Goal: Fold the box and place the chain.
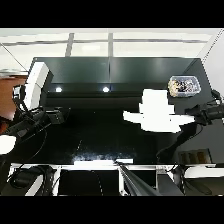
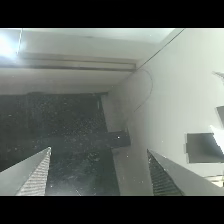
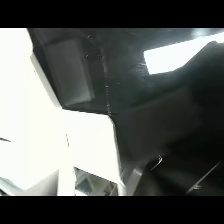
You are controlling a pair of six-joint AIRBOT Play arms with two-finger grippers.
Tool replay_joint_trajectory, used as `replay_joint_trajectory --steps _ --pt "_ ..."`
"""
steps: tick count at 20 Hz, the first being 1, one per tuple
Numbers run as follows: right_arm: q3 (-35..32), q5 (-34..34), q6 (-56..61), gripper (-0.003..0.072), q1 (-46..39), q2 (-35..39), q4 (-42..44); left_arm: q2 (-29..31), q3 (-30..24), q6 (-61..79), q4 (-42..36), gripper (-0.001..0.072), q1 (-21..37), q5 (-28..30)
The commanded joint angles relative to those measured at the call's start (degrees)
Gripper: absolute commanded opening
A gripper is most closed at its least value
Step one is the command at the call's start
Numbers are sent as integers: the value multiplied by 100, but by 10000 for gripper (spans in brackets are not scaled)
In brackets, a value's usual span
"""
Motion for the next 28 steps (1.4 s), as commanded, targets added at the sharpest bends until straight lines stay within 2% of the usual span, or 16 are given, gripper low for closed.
replay_joint_trajectory --steps 1,3,4,8,11,15,17,19,21,23,26,28 --pt "57 138 -321 279 210 -136 -44 -4 4 0 0 717 2 -4" --pt "57 304 -509 65 205 -133 -59 -4 4 2 0 717 2 -11" --pt "57 448 -605 33 210 -131 -33 -4 4 2 0 717 2 -11" --pt "52 734 -634 32 358 98 179 -4 4 0 -42 716 2 -7" --pt "-168 664 -629 32 734 629 590 7 4 0 -238 715 2 17" --pt "-1095 -149 -79 32 1681 1766 1196 9 4 -7 -358 715 2 105" --pt "-1585 -756 452 32 2398 2413 1314 -13 -11 -2 -734 715 -24 76" --pt "-2090 -1596 627 32 3200 3215 1797 -129 -9 -2 -973 717 -131 -184" --pt "-2614 -2496 699 31 4037 4037 1753 -319 -9 -2 -1071 716 -260 -645" --pt "-3195 -3169 750 32 4717 4736 1635 -553 -9 0 -1381 716 -284 -817" --pt "-3871 -3510 876 32 5379 5309 1534 -970 -7 337 -1561 716 -138 -787" --pt "-4065 -3550 881 32 5608 5355 1309 -1401 -7 778 -1912 716 15 -1154"
